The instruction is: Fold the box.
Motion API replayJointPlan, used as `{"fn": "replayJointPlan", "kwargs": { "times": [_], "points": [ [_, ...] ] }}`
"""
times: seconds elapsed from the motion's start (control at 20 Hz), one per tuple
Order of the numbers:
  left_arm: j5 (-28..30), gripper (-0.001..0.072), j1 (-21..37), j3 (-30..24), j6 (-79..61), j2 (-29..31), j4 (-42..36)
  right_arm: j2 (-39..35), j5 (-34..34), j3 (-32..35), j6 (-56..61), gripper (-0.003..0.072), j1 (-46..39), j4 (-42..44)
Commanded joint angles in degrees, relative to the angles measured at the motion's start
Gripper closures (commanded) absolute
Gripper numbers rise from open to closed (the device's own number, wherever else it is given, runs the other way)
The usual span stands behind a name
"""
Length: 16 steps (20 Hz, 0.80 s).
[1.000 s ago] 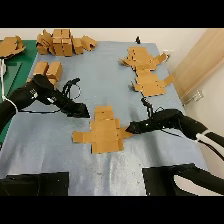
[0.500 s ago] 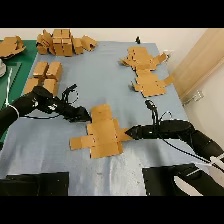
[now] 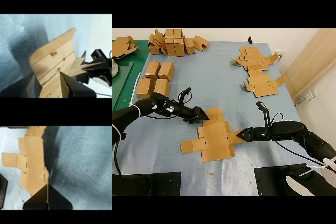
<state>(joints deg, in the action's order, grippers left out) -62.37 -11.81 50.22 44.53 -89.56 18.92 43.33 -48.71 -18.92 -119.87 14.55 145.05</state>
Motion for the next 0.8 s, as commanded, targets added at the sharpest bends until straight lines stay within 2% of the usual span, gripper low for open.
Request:
{"fn": "replayJointPlan", "kwargs": {
  "times": [0.0,0.15,0.4,0.6,0.65,0.7,0.75],
  "points": [
    [-0.2,0.0243,-0.8,0.0,-1.9,-1.2,-1.6,-0.1,-0.4,0.0,0.5,0.0686,0.0,0.0],
    [-1.8,0.0243,-1.4,0.0,-4.4,-1.3,-2.9,0.0,-0.3,0.0,0.9,0.0685,0.0,0.0],
    [-10.7,0.0244,-1.0,0.0,-7.3,-1.3,-4.7,1.0,-0.2,0.0,0.9,0.0685,0.0,-0.4],
    [-9.9,0.0245,-1.0,0.0,-7.9,-1.4,-5.2,1.6,0.0,0.0,0.6,0.0685,0.0,-0.5],
    [-10.0,0.0282,-1.0,0.0,-8.0,-1.6,-5.2,1.6,0.3,0.0,0.5,0.0685,0.0,-0.5],
    [-10.2,0.0420,-1.0,0.0,-8.6,-1.6,-5.2,1.6,0.7,0.0,0.4,0.0685,0.0,-0.5],
    [-10.2,0.0439,-1.0,0.0,-9.2,-1.6,-5.2,1.6,1.0,0.0,0.4,0.0685,0.0,-0.5]
  ]
}}
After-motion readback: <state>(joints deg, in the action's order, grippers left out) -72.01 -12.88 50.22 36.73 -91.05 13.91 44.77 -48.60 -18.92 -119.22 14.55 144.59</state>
